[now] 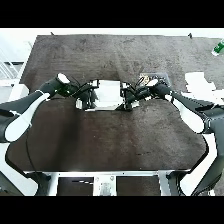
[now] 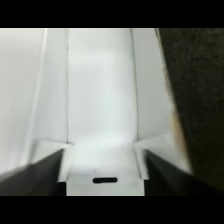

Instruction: Fold the box and place the chain.

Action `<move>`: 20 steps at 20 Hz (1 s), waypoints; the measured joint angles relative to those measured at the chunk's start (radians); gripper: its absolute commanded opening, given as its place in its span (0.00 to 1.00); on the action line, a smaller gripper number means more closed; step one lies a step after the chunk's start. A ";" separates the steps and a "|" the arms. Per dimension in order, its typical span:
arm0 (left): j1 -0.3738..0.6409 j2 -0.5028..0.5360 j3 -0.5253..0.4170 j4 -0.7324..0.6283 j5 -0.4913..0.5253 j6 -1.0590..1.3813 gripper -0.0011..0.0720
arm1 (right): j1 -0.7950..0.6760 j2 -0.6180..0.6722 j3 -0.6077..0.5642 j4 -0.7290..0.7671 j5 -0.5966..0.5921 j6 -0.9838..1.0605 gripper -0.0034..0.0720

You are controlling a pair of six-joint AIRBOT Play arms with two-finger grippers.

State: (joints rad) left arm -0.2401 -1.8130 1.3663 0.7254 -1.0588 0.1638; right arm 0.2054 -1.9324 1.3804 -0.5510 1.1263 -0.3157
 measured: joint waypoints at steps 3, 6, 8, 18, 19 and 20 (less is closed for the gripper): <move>0.000 -0.004 0.000 -0.006 0.007 0.003 0.91 | 0.000 0.000 0.000 0.000 0.000 -0.001 0.78; 0.000 -0.005 0.000 -0.012 0.015 0.003 0.72 | 0.000 0.000 0.000 0.000 0.000 0.000 0.78; -0.001 -0.006 0.000 -0.017 0.031 0.001 0.41 | 0.000 0.000 0.000 0.005 0.000 0.001 0.78; 0.027 0.002 0.005 -0.019 -0.077 -0.001 0.04 | 0.001 0.000 0.000 0.001 0.003 -0.002 0.78; 0.028 0.006 0.005 -0.019 -0.085 -0.001 0.04 | 0.001 0.000 0.000 0.001 0.003 -0.002 0.78; 0.029 0.012 0.005 -0.019 -0.091 -0.001 0.04 | 0.001 0.000 0.000 0.001 0.003 -0.002 0.78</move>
State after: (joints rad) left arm -0.2108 -1.8011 1.3712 0.7059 -1.1500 0.1627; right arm 0.2062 -1.9324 1.3804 -0.5503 1.1290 -0.3172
